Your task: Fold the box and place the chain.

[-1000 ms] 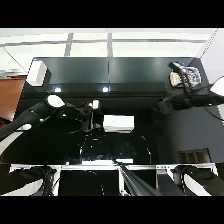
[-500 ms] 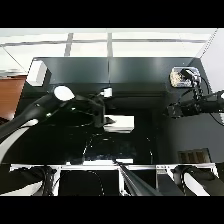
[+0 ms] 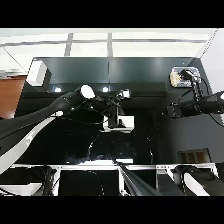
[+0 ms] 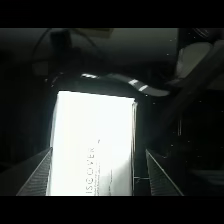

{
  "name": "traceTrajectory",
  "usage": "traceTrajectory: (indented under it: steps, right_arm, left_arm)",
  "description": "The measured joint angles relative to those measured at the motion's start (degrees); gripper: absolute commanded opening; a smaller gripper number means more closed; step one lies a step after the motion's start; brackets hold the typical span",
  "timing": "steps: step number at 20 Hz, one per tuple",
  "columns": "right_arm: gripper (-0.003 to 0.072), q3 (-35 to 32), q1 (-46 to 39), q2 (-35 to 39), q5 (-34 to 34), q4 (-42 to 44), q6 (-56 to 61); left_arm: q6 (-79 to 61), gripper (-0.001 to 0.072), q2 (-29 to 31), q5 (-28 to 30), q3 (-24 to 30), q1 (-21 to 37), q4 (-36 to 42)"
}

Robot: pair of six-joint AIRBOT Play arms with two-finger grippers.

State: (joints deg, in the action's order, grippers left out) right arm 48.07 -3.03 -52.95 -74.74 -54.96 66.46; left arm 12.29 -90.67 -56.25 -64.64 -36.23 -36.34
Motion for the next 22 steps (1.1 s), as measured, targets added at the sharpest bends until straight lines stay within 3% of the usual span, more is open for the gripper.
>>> traceTrajectory:
  steps: [6,13,14,15,16,19,22]
  right_arm:
    - [0.0017,0.0,0.0,0.0,0.24,0.04,0.0]
    - [0.0017,0.0,0.0,0.0,0.22,0.07,0.0]
    - [0.0017,0.0,0.0,0.0,0.24,0.04,0.0]
    - [0.0017,0.0,0.0,0.0,0.24,0.07,0.0]
    - [0.0017,0.0,0.0,-0.02,0.22,0.07,0.0]
    - [0.0017,0.0,0.0,0.0,0.22,0.07,0.0]
    - [0.0017,0.0,0.0,0.0,0.17,0.09,0.0]
  left_arm:
    - [5.51,0.0697,-0.42,-3.1,-2.45,-0.76,-7.02]
    - [14.56,0.0693,-0.46,-4.42,-5.57,-5.42,-23.15]
    - [16.13,0.0643,-0.46,-4.42,-5.77,-6.29,-25.7]
    - [18.14,0.0482,-0.46,-4.42,-5.95,-7.15,-28.46]
    - [20.26,0.0387,-0.44,-4.39,-6.21,-7.87,-30.75]
    - [28.68,0.0387,-0.11,-6.21,-7.82,-8.87,-38.8]
    - [36.89,0.0388,3.02,-10.01,-10.34,-5.86,-44.59]
